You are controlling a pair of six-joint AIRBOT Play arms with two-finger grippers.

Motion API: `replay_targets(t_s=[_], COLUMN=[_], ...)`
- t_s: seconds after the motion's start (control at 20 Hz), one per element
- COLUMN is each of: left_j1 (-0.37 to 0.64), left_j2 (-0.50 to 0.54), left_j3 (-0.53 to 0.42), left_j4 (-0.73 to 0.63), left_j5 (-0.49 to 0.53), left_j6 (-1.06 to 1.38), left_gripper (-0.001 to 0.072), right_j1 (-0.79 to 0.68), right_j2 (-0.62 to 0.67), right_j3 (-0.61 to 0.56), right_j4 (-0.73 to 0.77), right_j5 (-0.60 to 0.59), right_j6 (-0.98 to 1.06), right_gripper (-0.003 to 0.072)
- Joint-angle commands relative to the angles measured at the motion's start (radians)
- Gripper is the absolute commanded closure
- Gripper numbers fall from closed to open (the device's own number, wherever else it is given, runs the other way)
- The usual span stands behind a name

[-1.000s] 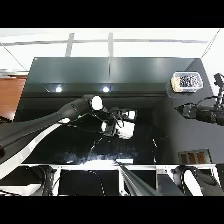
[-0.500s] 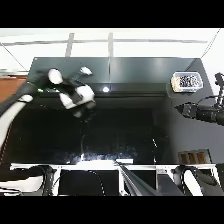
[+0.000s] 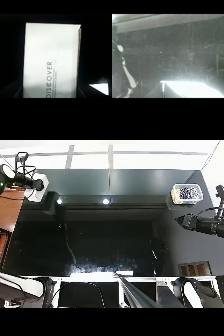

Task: Fold the box and place the chain.

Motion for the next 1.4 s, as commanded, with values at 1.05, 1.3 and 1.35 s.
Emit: replay_targets(t_s=[1.05,1.3,1.35], left_j1=[-0.095,-0.262,-0.29], left_j2=[0.548,0.979,1.039], left_j3=[-0.211,-0.732,-0.803], left_j4=[-0.202,-0.204,-0.201], left_j5=[-0.369,-0.103,-0.085], left_j6=[-0.212,-0.193,-0.193], left_gripper=[0.0682,0.0682,0.0682], right_j1=[0.0,0.006,0.03], right_j2=[0.001,-0.001,-0.006], right_j3=[0.003,0.063,0.093], right_j4=[0.0,-0.045,-0.133], right_j5=[-0.071,-0.143,-0.178], right_j6=[-0.11,-0.115,-0.077], right_gripper=[0.0671,0.0675,0.0677])
